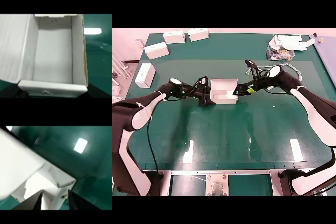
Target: Fold the box and place the chain.
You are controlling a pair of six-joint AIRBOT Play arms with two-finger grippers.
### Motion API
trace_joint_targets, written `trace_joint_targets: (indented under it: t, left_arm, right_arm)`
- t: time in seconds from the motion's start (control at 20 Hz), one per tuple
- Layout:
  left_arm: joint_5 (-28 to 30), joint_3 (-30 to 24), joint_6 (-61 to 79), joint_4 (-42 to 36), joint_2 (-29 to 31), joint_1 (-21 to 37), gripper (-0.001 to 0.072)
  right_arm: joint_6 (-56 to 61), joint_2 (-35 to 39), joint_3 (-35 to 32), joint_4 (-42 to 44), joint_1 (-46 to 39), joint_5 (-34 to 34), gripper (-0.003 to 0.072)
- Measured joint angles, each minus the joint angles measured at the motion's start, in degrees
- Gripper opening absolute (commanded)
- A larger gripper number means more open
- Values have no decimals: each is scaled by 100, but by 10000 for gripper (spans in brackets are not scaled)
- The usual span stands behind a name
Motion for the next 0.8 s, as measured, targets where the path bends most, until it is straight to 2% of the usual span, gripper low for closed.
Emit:
trace_joint_targets:
  t: [0.55, 0.8]
  left_arm:
    - [59, 0, -13, -48, 0, 9, 249]
    - [50, 2, -15, -50, 0, 7, 249]
  right_arm:
    - [398, 0, 0, -568, 190, -4, 453]
    - [1126, 0, 70, -1438, 466, -68, 451]
